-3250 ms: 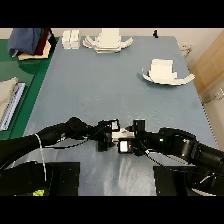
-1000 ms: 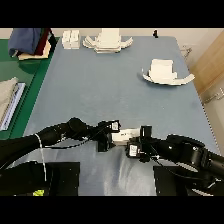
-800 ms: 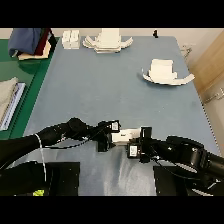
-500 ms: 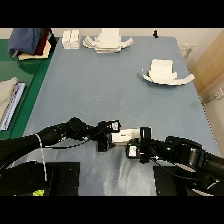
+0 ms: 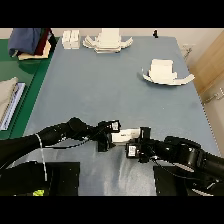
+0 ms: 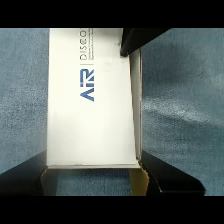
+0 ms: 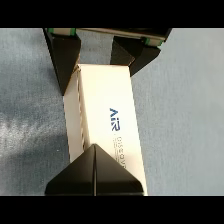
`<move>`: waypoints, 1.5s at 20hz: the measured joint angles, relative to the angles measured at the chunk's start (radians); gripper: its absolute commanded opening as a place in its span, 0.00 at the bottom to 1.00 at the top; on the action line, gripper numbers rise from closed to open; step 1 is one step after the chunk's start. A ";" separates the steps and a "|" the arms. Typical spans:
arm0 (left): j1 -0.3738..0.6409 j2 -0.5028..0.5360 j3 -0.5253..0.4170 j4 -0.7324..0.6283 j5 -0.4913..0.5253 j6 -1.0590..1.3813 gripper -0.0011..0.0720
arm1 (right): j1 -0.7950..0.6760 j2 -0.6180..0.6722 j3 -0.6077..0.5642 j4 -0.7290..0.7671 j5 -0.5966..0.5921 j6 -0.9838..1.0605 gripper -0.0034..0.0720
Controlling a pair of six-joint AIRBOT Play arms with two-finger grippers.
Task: Fold the box.
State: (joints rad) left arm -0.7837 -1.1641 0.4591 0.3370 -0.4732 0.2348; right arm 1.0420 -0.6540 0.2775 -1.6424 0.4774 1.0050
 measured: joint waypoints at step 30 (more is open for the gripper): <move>0.000 0.031 0.027 -0.001 0.012 -0.031 0.73 | -0.523 -0.162 0.379 0.135 0.525 1.025 0.05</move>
State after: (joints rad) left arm -0.7837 -1.1336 0.4866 0.3363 -0.4614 0.2035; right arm 0.5190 -0.8162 0.6563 -1.5074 1.0019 2.0300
